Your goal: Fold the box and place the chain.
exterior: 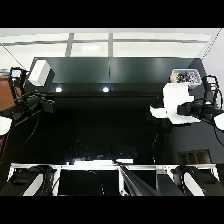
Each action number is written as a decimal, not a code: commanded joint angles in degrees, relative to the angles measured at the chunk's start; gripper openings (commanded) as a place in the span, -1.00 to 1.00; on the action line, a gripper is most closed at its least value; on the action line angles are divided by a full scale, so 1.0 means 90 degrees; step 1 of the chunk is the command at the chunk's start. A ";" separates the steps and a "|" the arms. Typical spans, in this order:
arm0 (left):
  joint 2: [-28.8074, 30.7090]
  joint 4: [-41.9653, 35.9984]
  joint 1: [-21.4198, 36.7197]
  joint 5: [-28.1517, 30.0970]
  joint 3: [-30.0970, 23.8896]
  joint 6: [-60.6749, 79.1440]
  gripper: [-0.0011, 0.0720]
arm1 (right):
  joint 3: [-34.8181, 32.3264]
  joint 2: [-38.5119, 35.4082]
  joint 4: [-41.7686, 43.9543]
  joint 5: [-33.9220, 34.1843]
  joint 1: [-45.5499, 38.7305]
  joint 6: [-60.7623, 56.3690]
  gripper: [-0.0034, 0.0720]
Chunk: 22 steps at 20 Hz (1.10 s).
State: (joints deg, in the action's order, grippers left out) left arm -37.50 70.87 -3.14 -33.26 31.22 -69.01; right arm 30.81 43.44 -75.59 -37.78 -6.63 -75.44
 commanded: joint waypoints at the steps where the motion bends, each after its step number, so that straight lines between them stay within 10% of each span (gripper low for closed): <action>1: 0.0002 0.0002 -0.0005 0.0002 -0.0005 0.0002 -0.89 | -0.0002 -0.0002 0.0002 0.0000 -0.0005 -0.0002 -0.87; 14: 0.0000 -0.0012 -0.0007 0.0075 -0.0005 0.0000 -0.89 | -0.0002 -0.0002 0.0221 0.0024 -0.0005 -0.0007 -0.87; 19: -0.0194 -0.0522 -0.0007 0.1321 -0.0007 -0.0022 -0.89 | -0.0027 0.0100 0.0806 0.1513 -0.0010 -0.0005 -0.81; 21: -0.0374 -0.1003 -0.0007 0.1683 -0.0007 -0.0022 -0.72 | -0.0022 0.0367 0.0491 0.2280 -0.0053 -0.0005 0.97; 22: -0.0454 -0.1178 -0.0012 0.1688 -0.0005 -0.0022 0.18 | 0.0017 0.0539 0.0219 0.2368 -0.0168 -0.0007 0.97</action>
State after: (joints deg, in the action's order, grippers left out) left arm -39.90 65.45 -3.22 -22.46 31.18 -69.14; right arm 30.70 45.78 -70.78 -24.40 -7.20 -75.44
